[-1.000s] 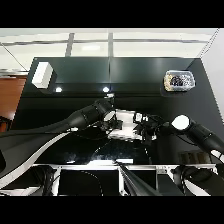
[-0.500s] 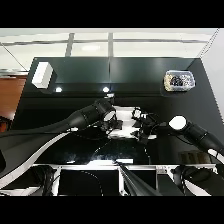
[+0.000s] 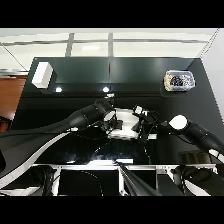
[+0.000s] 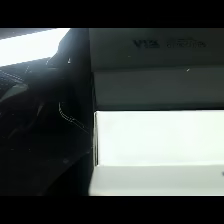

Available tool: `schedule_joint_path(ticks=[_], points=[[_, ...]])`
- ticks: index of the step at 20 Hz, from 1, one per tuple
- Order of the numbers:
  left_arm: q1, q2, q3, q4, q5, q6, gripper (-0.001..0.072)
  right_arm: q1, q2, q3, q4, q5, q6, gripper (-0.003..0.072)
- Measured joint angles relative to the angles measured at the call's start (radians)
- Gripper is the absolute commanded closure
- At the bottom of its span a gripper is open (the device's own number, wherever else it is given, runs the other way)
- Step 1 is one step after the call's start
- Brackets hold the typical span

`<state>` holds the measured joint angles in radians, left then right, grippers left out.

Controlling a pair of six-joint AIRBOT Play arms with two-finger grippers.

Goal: Fold the box and place the chain.

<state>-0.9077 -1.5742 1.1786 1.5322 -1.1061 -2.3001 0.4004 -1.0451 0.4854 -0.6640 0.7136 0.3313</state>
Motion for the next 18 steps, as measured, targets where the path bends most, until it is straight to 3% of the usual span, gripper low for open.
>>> schedule_joint_path(ticks=[3,6,8,13,18], points=[[0.001,0.0,0.0,0.0,0.0,0.001,0.0683,-0.099,0.062,0.055,-0.127,0.137,0.277,0.0675],[0.001,0.0,0.0,0.0,0.0,0.001,0.0683,-0.292,0.122,0.088,-0.234,0.338,0.558,0.0674],[0.001,0.0,0.0,0.0,0.0,0.001,0.0683,-0.431,0.143,0.086,-0.266,0.405,0.702,0.0674],[0.001,0.0,0.0,0.0,0.0,0.0,0.0683,-0.59,0.12,-0.026,-0.267,0.417,0.971,0.0674],[0.006,0.0,0.0,0.001,0.001,0.0,0.0683,-0.535,0.011,-0.099,-0.127,0.4,0.917,0.0674]])
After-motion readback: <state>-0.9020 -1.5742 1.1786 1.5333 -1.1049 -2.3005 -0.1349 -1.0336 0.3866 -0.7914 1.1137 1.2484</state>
